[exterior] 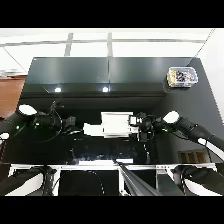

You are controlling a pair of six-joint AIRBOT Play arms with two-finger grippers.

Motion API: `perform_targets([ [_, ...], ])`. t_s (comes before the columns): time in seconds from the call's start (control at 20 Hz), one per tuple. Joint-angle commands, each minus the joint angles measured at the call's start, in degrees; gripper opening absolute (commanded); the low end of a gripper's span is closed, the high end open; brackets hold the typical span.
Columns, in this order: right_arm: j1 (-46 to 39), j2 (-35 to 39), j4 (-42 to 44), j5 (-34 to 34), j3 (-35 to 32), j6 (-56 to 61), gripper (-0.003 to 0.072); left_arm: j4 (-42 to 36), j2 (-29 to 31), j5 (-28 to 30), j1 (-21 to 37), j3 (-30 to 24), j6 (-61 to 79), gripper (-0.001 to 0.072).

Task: Fold the box and place the chain.

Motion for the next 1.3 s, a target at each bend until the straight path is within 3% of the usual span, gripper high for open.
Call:
perform_targets([
  [0.0,0.0,0.0,0.0,0.0,0.0,0.0,0.018,-0.9,-0.5,5.5,-3.0,-2.6,-1.4,0.0022],
  [0.3,0.0,0.0,0.0,0.0,0.0,0.0,0.018,-2.5,-4.6,12.8,-11.7,-1.9,-1.2,0.0022],
  [0.45,0.0,0.0,0.0,0.0,0.0,0.0,0.018,-7.8,-5.2,10.7,-12.7,-0.3,7.5,0.0039],
  [0.5,0.0,0.0,0.0,0.0,0.0,0.0,0.018,-8.3,-5.2,9.1,-12.7,0.4,9.8,0.0147],
  [0.55,0.0,0.0,0.0,0.0,0.0,0.0,0.018,-7.9,-5.2,8.0,-12.7,1.1,10.2,0.02],
  [0.6,0.0,0.0,0.0,0.0,0.0,0.0,0.018,-7.8,-5.2,7.8,-12.7,1.6,10.2,0.0206],
  [0.65,0.0,0.0,0.0,0.0,0.0,0.0,0.018,-7.8,-5.2,7.8,-12.7,2.0,10.2,0.0324],
  [0.7,0.0,0.0,0.0,0.0,0.0,0.0,0.018,-7.8,-5.2,7.8,-12.7,2.4,10.2,0.054],
  [0.75,0.0,0.0,0.0,0.0,0.0,0.0,0.018,-7.8,-5.2,7.8,-12.7,2.8,9.9,0.0709],
  [1.25,0.0,0.0,0.0,0.0,0.0,0.0,0.0179,-7.9,-5.2,5.8,-14.9,6.0,5.8,0.0707],
])
